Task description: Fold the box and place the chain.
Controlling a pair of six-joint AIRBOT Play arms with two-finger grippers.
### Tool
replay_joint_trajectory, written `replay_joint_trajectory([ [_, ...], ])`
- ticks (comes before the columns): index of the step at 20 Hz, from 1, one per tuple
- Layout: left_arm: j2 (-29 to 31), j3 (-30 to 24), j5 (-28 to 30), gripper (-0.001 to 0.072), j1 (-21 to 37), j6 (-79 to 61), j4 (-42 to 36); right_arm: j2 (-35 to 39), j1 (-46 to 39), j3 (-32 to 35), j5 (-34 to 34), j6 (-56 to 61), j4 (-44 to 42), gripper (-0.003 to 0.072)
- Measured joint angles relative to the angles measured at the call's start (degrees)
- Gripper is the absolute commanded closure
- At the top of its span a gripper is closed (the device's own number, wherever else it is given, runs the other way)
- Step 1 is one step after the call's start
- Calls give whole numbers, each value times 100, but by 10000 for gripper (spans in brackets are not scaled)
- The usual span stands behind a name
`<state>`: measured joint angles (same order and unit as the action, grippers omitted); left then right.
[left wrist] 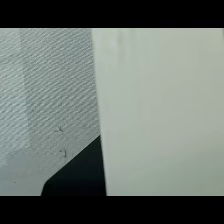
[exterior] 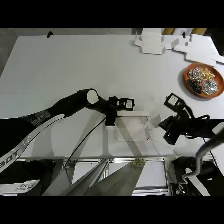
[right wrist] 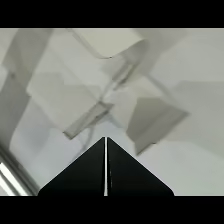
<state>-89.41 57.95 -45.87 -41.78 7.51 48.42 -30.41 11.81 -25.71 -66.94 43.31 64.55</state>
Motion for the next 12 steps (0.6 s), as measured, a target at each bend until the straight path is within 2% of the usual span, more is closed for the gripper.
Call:
replay_joint_trajectory([
  [2, 0, 0, 0, 701, 0, 0, 2, -9, 343, 280, 98, -402, -79, 669],
  [3, 0, 2, 0, 701, 0, 0, 2, -13, 566, 404, 142, -573, -48, 567],
  [5, 0, 0, 0, 701, 0, 0, 2, -15, 1008, 605, 238, -802, 216, 246],
  [7, 0, 2, 0, 701, 0, 0, 2, -15, 1353, 774, 472, -933, 455, 121],
  [12, 0, 2, -2, 701, 0, 0, 2, -15, 1991, 1226, 1602, -1486, 782, 106],
])
